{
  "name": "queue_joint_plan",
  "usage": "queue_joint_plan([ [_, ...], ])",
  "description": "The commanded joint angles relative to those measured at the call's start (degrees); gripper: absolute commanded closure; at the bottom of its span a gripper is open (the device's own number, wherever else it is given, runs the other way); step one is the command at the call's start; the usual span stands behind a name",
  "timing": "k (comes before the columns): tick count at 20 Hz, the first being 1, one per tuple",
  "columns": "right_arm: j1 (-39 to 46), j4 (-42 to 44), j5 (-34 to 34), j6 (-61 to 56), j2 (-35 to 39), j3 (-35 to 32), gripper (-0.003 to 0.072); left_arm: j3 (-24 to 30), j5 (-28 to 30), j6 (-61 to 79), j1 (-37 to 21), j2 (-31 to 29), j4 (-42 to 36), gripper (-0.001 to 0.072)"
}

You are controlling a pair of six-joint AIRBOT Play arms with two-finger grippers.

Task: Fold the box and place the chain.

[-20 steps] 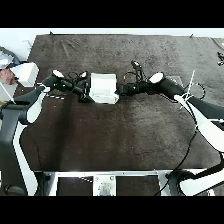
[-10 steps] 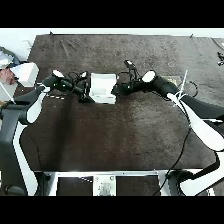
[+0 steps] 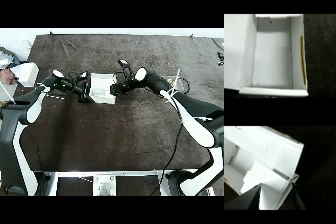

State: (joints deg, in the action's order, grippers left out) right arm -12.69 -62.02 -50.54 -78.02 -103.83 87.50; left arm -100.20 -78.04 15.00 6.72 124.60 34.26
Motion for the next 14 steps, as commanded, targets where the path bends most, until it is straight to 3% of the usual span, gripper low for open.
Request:
queue_joint_plan([
  [1,-1.2,-3.5,-2.1,-3.5,-1.1,2.5,0.0241,0.0,0.0,0.0,0.0,0.0,0.0,0.0339],
  [6,-1.5,-7.5,-1.7,-9.1,-1.6,2.8,0.0242,0.0,0.0,0.0,0.0,0.0,0.0,0.0339],
  [8,-1.9,-11.7,-4.9,-12.9,-1.9,4.0,0.0241,0.0,0.0,0.0,0.0,0.0,0.0,0.0339],
  [11,-3.3,-17.8,-10.6,-18.0,-4.6,10.6,0.0241,0.0,-0.1,0.0,0.0,0.0,0.0,0.0339],
  [14,-4.6,-18.2,-15.2,-20.0,-7.9,17.0,0.0241,0.0,-0.5,0.0,0.0,0.0,0.0,0.0340],
])
